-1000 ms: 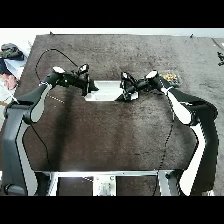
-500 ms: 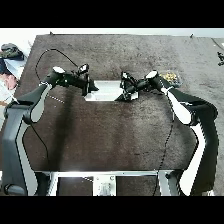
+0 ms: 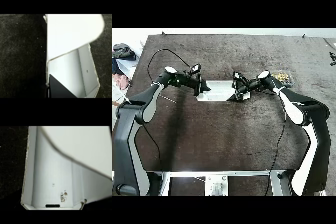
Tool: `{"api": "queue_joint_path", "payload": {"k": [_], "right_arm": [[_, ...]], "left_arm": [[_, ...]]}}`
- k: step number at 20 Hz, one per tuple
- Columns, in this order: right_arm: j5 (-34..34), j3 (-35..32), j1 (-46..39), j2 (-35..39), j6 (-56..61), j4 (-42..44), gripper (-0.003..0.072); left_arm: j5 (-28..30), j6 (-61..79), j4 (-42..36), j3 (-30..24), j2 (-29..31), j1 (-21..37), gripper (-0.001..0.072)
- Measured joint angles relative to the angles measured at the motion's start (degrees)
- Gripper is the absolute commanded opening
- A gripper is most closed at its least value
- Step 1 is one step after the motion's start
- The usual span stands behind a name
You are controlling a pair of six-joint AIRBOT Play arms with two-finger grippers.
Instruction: Fold the box and place the chain.
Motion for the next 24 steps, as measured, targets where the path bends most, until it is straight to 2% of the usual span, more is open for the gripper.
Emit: {"api": "queue_joint_path", "payload": {"k": [5,6,7,8,15,21,23,24], "right_arm": [[0.0,0.0,0.0,0.0,0.0,0.0,0.0449],[0.0,0.0,0.0,0.0,0.0,0.0,0.0449],[-0.1,0.0,0.0,0.0,0.1,0.0,0.0449],[-0.1,0.0,0.0,0.0,0.0,0.0,0.0449],[-0.1,0.0,0.0,0.0,0.0,0.0,0.0449],[-0.1,0.0,0.0,0.0,0.0,0.0,0.0449],[-0.1,0.0,0.0,0.0,0.0,0.0,0.0449],[-0.1,0.0,0.0,0.0,0.0,0.0,0.0449]], "left_arm": [[0.0,0.0,-0.1,0.0,0.0,0.0,0.0015],[0.0,0.0,-0.1,0.0,0.0,0.0,0.0109],[0.0,-0.1,0.5,0.0,0.0,0.0,0.0321],[0.2,-0.2,0.8,0.0,-0.1,0.1,0.0327],[-3.7,-3.3,-0.5,0.7,1.6,1.4,0.0327],[-11.8,-7.2,-3.8,1.6,7.3,6.0,0.0324],[-15.3,-9.1,-5.1,1.8,8.8,6.4,0.0080],[-16.9,-9.9,-5.3,1.8,9.3,6.5,0.0019]]}}
